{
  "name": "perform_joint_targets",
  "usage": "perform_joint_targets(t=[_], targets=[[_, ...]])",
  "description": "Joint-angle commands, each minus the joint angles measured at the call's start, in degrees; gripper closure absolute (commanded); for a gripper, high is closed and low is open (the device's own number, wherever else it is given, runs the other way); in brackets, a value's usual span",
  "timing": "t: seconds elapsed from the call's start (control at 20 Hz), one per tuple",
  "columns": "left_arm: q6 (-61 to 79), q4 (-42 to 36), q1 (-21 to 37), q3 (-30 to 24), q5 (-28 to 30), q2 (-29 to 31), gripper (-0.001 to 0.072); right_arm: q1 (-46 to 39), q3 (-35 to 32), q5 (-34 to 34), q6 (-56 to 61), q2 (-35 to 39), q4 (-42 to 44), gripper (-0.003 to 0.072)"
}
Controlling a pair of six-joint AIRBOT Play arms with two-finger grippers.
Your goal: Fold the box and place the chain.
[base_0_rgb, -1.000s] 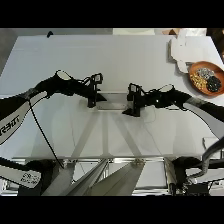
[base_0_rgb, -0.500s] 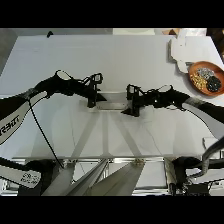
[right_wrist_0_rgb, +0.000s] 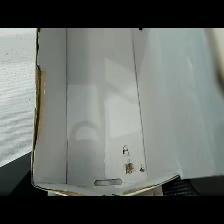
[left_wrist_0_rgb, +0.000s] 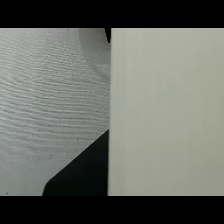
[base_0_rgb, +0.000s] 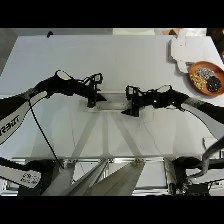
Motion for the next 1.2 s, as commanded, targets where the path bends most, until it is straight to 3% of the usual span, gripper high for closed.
perform_joint_targets(t=[0.0,0.2,0.35,1.15], targets=[[0.0,0.0,0.0,0.0,0.0,0.0,0.0697,0.0,0.1,0.0,-0.1,0.0,0.0,-0.0006],[0.0,0.0,0.0,0.0,0.0,0.0,0.0697,0.0,0.1,0.4,-0.1,0.0,0.0,0.0001],[0.0,0.0,0.0,0.0,0.0,0.0,0.0697,0.0,0.1,0.2,-0.1,0.0,0.0,0.0176],[0.0,0.0,0.0,0.0,0.0,0.0,0.0697,0.0,0.1,0.2,-0.1,0.0,0.0,0.0171]])
